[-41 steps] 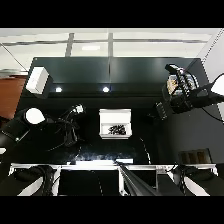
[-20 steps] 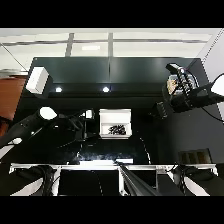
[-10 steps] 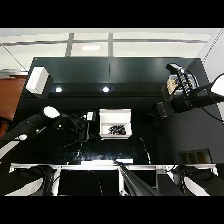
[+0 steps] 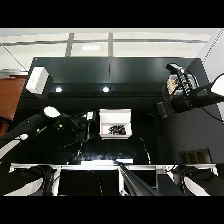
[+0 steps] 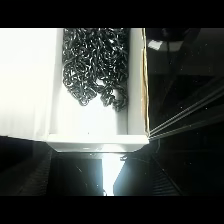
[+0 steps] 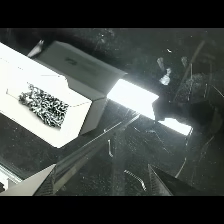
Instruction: Fold the box and place the chain.
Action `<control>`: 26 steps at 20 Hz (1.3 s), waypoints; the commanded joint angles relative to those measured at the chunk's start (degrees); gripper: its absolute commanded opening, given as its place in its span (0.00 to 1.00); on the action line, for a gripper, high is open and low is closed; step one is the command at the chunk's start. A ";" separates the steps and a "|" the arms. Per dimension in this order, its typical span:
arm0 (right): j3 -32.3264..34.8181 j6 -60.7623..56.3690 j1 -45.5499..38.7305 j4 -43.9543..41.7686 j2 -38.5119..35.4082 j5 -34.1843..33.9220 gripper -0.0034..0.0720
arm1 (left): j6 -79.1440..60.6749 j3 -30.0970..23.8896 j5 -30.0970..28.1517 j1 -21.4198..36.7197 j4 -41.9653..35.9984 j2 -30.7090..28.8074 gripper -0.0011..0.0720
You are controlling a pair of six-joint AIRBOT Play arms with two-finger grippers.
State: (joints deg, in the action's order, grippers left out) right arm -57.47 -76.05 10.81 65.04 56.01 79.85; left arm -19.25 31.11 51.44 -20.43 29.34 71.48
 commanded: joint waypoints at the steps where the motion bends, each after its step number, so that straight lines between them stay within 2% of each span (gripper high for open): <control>1: 0.00 0.00 0.00 0.00 -0.04 0.00 0.97 | -0.04 0.00 0.04 -0.04 -0.13 0.24 0.97; 10: 0.00 0.00 0.00 -0.02 -0.04 -1.03 0.97 | 0.39 0.00 -0.09 -0.07 -0.50 0.26 0.97; 14: 0.00 0.00 0.00 -0.02 -0.04 -1.05 0.97 | 0.85 0.02 -0.83 -1.86 -0.48 0.26 0.97; 17: 0.00 0.00 0.00 -0.02 -0.04 -1.03 0.98 | 3.08 0.02 -4.04 -3.26 -0.44 0.26 0.97; 26: 0.00 0.00 0.00 -0.02 -0.04 -1.03 0.97 | 4.63 0.07 -4.13 -4.46 -1.53 0.35 0.97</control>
State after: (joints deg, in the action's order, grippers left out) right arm -57.47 -76.05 10.81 65.04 56.01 78.81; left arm -15.16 31.14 47.35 -24.16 28.12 71.75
